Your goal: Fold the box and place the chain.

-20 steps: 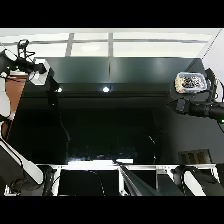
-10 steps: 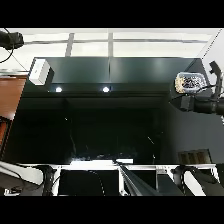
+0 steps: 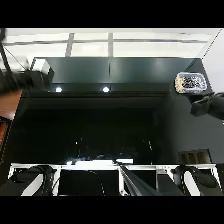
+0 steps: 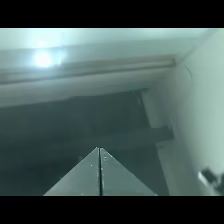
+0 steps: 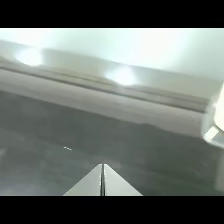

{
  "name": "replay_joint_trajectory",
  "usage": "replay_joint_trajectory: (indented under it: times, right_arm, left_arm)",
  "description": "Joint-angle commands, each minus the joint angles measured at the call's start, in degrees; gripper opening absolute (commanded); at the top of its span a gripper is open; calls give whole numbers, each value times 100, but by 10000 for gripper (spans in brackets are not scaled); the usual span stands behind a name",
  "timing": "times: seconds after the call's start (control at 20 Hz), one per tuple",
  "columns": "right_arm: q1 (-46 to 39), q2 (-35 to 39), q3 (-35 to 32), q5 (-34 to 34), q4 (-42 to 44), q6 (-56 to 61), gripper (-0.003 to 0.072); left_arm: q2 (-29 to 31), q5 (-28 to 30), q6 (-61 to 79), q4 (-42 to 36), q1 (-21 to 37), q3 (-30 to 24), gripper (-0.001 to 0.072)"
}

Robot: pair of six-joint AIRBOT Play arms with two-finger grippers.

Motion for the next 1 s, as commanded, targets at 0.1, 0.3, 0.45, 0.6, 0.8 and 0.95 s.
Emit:
replay_joint_trajectory:
  times: [0.1, 0.3, 0.45, 0.6, 0.8, 0.95]
  right_arm:
    - [11, 256, -1650, -1867, -400, 33, 13]
    - [15, 256, -1766, -1617, -529, 35, 14]
    - [15, 256, -1766, -1628, -529, 35, 14]
    - [15, 256, -1766, -1628, -529, 35, 14]
    - [15, 256, -1766, -1628, -529, 35, 14]
    - [15, 256, -1766, -1628, -529, 35, 14]
  left_arm:
    - [1781, 866, -46, 33, -374, -2483, 27]
    - [1816, 789, -50, -76, -376, -2511, 28]
    - [1818, 793, -48, -79, -376, -2511, 28]
    - [1818, 793, -48, -79, -376, -2511, 28]
    - [1818, 793, -48, -79, -376, -2511, 28]
    - [1818, 793, -48, -76, -376, -2511, 28]
